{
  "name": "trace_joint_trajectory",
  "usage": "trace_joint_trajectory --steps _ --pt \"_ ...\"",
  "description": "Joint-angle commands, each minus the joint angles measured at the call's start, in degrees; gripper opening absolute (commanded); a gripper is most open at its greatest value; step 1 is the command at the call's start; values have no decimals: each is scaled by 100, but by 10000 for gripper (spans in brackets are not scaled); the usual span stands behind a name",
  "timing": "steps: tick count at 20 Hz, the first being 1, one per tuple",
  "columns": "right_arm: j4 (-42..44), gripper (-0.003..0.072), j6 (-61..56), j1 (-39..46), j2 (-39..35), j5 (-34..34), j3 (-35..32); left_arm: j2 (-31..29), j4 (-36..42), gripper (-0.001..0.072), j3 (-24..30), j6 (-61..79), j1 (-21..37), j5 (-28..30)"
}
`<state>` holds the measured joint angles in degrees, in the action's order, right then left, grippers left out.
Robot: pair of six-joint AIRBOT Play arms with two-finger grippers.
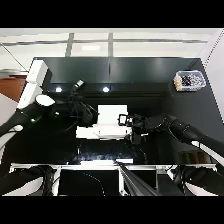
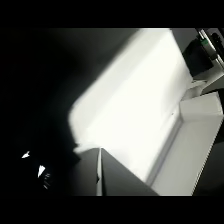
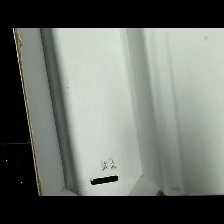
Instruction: Fold the box and place the chain.
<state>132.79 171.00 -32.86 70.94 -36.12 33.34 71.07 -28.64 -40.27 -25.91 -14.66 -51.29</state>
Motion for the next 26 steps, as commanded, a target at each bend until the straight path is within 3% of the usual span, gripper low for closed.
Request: trace_joint_trajectory --steps 1,2,5,8,15,19,22,24,26 --pt "4 477 -2 -4 4 -4 0 -271 -872 510 -391 -35 662 -1064" --pt "4 477 -2 -4 4 -2 0 -286 -1102 715 -446 -70 837 -1410" --pt "2 477 -2 -4 4 0 0 -282 -1596 715 -422 -52 1029 -1690" --pt "4 477 -2 -4 4 4 0 -275 -1606 714 -116 1211 852 -1631" --pt "4 477 -2 -4 4 4 0 -273 -662 711 962 3735 282 -704" --pt "4 477 -2 -4 4 2 0 -273 -682 686 1152 3781 -286 87" --pt "4 477 -2 -4 4 4 0 -273 -688 677 1152 3792 -619 352" --pt "4 477 -2 -4 4 4 0 -273 -686 496 1152 3790 -702 481" --pt "2 477 -2 -4 4 4 0 -273 -686 473 1152 3792 -710 575"
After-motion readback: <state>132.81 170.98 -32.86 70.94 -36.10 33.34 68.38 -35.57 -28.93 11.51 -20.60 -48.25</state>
